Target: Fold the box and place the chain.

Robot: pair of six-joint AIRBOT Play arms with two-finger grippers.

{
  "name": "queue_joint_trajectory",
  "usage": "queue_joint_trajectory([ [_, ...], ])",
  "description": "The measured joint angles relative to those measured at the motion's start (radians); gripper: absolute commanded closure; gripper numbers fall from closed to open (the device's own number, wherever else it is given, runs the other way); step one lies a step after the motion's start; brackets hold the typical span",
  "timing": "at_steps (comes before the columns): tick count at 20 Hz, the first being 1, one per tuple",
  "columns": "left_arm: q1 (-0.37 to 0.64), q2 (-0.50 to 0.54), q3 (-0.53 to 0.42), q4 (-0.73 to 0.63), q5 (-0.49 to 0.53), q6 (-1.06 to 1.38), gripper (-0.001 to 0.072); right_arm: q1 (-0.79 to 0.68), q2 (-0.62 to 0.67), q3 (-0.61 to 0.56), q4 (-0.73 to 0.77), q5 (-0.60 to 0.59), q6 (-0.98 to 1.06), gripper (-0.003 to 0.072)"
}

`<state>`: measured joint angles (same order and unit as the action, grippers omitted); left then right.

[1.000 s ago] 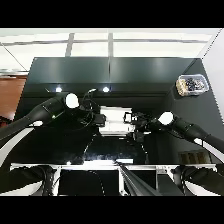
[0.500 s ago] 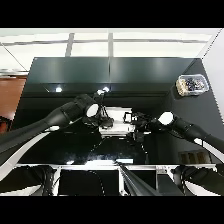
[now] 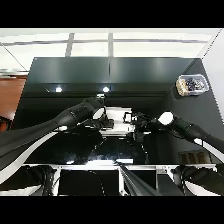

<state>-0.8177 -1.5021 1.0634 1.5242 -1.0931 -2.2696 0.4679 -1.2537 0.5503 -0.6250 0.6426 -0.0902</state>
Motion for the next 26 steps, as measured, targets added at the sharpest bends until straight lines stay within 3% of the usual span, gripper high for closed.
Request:
queue_joint_trajectory([
  [3,-0.002,-0.002,0.000,-0.006,0.014,-0.025,0.0684,0.000,0.000,0.000,0.000,0.000,0.000,0.0528],
  [6,-0.003,-0.002,0.000,-0.009,0.023,-0.027,0.0683,0.000,0.000,0.000,0.001,0.000,0.001,0.0528],
  [7,-0.003,-0.002,0.000,-0.011,0.026,-0.027,0.0620,0.000,0.000,0.000,0.001,0.000,0.001,0.0528],
  [8,-0.003,-0.003,0.000,-0.011,0.029,-0.026,0.0421,0.000,0.000,0.000,0.001,0.000,0.001,0.0528],
  [9,-0.003,-0.003,0.000,-0.015,0.047,-0.027,0.0325,0.000,0.000,0.000,0.001,0.000,0.000,0.0528],
  [12,-0.003,-0.003,0.000,-0.022,0.031,-0.035,0.0325,0.000,0.000,0.000,0.000,0.003,-0.001,0.0528],
  [13,-0.003,-0.003,0.000,-0.022,0.034,-0.038,0.0338,0.000,0.000,0.000,0.000,0.003,-0.001,0.0528],
  [14,-0.003,-0.003,0.000,-0.022,0.028,-0.040,0.0432,0.000,0.000,0.000,0.000,0.005,-0.001,0.0528],
  [15,-0.003,-0.003,0.000,-0.022,0.027,-0.041,0.0627,0.000,0.000,0.000,0.000,0.005,-0.002,0.0528],
  [16,-0.003,-0.003,0.000,-0.020,0.021,-0.041,0.0683,0.000,0.000,0.000,-0.001,0.006,-0.002,0.0528],
  [20,-0.002,-0.003,0.000,-0.019,0.027,-0.044,0.0684,0.000,0.000,0.000,-0.001,0.006,0.000,0.0527],
  [21,-0.002,-0.003,0.000,-0.020,0.027,-0.044,0.0684,0.000,0.000,0.000,-0.002,0.006,0.000,0.0496],
  [22,-0.002,-0.003,0.000,-0.020,0.027,-0.043,0.0684,0.000,0.000,0.000,-0.003,0.006,0.001,0.0215],
  [23,-0.002,-0.003,0.000,-0.020,0.031,-0.043,0.0684,0.000,0.002,0.000,-0.007,0.006,0.005,-0.0018],
  [26,-0.002,-0.003,0.000,-0.023,0.040,-0.041,0.0684,0.000,0.025,-0.001,-0.049,0.015,0.034,-0.0024],
])
